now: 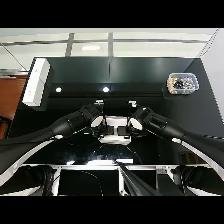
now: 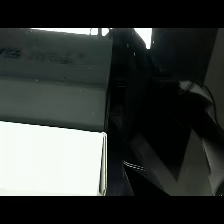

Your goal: Fold the box and place the chain.

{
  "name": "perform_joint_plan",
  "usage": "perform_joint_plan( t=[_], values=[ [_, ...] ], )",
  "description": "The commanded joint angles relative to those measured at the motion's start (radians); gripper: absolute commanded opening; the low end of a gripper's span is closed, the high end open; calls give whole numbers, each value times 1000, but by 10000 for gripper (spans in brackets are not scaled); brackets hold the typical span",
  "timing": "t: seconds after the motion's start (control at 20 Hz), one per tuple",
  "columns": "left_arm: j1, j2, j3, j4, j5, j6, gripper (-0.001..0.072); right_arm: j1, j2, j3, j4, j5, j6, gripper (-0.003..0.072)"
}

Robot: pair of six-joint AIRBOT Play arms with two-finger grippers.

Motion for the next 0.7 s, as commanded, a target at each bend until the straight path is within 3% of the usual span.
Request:
perform_joint_plan(
  t=[0.0,0.05,0.1,0.45,0.5,0.55,0.6,0.65],
  values=[
    [1,0,0,0,0,1,27,0,-7,6,10,-8,2,182],
    [1,0,0,0,0,1,27,0,-7,7,14,-13,2,153],
    [1,0,0,0,0,1,27,1,-7,7,18,-14,2,14],
    [1,0,0,0,0,1,27,3,-7,7,21,-15,2,9],
    [1,0,0,0,0,1,28,2,-7,7,21,-15,2,16],
    [1,0,0,0,0,1,27,1,-7,7,21,-15,2,150],
    [1,0,0,0,0,1,27,0,-7,7,21,-11,2,214],
    [1,0,0,0,0,1,28,0,-5,7,21,-4,0,214]
  ],
)
